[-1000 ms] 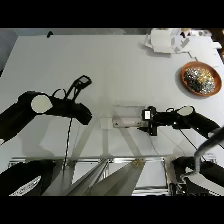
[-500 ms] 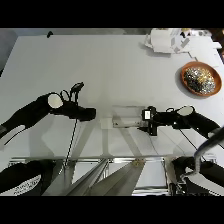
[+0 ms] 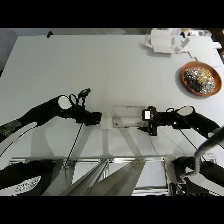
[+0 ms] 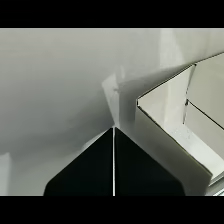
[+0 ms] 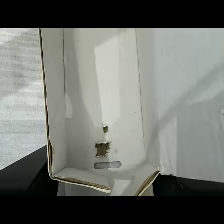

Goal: Fold the box and place the chain.

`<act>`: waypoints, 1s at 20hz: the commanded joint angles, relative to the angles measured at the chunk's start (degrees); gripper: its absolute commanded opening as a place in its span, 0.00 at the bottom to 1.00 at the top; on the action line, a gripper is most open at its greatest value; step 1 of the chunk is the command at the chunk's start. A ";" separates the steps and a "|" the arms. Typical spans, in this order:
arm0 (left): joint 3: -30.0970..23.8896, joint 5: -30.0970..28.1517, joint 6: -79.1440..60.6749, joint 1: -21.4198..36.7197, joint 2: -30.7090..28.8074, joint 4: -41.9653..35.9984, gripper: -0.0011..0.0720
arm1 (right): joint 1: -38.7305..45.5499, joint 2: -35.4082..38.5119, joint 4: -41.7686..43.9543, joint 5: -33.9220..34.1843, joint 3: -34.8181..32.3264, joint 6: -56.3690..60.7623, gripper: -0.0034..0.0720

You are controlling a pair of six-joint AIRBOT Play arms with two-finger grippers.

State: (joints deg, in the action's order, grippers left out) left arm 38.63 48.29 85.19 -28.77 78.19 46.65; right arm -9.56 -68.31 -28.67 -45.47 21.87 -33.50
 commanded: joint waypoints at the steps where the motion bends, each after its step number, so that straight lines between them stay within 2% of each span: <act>1: -0.04 -0.35 -3.13 -0.90 0.66 -2.95 0.02 | 0.00 0.04 0.02 -0.02 0.02 0.02 0.60; 4: -0.02 -0.39 -8.52 -1.27 0.02 -6.27 0.02 | 0.00 0.04 0.02 0.00 0.02 0.00 0.60; 10: -0.02 -1.44 -9.42 -3.23 -3.76 -6.99 0.04 | 0.00 0.04 0.02 -0.02 0.02 0.00 0.60; 11: 0.00 -1.73 -9.42 -3.65 -4.17 -7.28 0.09 | 0.00 0.04 0.02 -0.02 0.02 0.02 0.60; 13: 0.00 -2.71 -10.38 -4.39 -5.25 -7.80 0.26 | -0.02 0.04 0.02 -0.02 0.02 0.02 0.60; 15: 0.02 -3.48 -10.62 -4.92 -5.99 -8.33 0.32 | 0.00 0.04 0.02 -0.02 0.02 0.00 0.60; 18: 0.02 -4.02 -10.60 -5.95 -6.14 -8.55 0.34 | 0.00 0.04 0.02 -0.02 0.02 0.02 0.60; 19: 0.07 -4.31 -10.56 -6.23 -6.25 -8.70 0.41 | 0.00 0.04 0.02 -0.02 0.02 0.02 0.60; 20: 0.15 -4.66 -10.56 -6.38 -6.32 -8.79 0.42 | 0.00 0.04 0.02 -0.02 0.02 0.02 0.60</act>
State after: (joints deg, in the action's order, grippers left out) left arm 38.63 44.66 74.83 -34.39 72.27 38.33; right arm -9.56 -68.31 -28.67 -45.47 21.87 -33.50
